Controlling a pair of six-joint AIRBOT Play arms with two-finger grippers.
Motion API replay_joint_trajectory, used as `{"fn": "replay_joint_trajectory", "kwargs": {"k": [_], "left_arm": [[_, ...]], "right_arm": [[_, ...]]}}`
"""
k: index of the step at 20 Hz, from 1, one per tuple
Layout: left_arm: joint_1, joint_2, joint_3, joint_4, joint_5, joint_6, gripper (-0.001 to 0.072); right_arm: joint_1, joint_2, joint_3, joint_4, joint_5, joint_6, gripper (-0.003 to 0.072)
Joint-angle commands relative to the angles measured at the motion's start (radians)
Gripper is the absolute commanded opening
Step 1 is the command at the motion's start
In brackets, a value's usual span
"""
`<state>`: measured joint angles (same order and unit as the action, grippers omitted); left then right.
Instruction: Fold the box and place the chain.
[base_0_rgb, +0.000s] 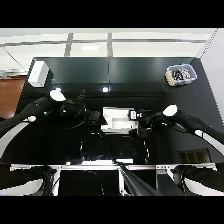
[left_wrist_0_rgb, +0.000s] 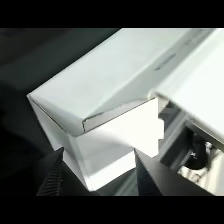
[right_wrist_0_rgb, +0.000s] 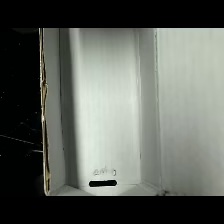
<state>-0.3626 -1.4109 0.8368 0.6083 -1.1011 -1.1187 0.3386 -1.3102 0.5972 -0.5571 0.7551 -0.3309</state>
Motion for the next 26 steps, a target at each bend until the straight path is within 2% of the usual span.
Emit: {"fn": "replay_joint_trajectory", "kwargs": {"k": [1,3,8,12,14,16,19,22,26], "left_arm": [[-0.065,0.000,0.069,0.174,0.034,-0.204,0.0486],[-0.101,0.000,0.106,0.272,0.046,-0.307,0.0396],[-0.162,-0.001,0.132,0.327,0.082,-0.412,0.0396],[-0.211,-0.001,0.132,0.448,0.105,-0.549,0.0392],[-0.235,-0.001,0.132,0.497,0.131,-0.611,0.0355],[-0.254,-0.002,0.132,0.561,0.138,-0.698,0.0351],[-0.300,-0.013,0.142,0.672,0.114,-0.800,0.0349],[-0.354,-0.057,0.209,0.772,0.053,-0.890,0.0349],[-0.406,-0.125,0.304,0.795,0.022,-1.003,0.0348]], "right_arm": [[0.000,0.000,0.000,0.000,0.000,0.000,0.0308],[0.000,0.000,0.000,0.000,0.000,0.001,0.0308],[0.000,0.000,0.000,0.000,0.000,0.000,0.0308],[0.000,0.000,0.000,0.000,0.000,0.000,0.0308],[0.000,0.000,0.000,0.000,0.000,0.000,0.0308],[0.000,0.000,0.000,0.000,0.000,0.000,0.0308],[0.000,0.000,0.000,0.000,0.000,0.000,0.0308],[0.000,0.000,0.000,0.000,0.000,0.000,0.0308],[0.000,0.000,0.000,0.000,0.000,0.000,0.0308]]}}
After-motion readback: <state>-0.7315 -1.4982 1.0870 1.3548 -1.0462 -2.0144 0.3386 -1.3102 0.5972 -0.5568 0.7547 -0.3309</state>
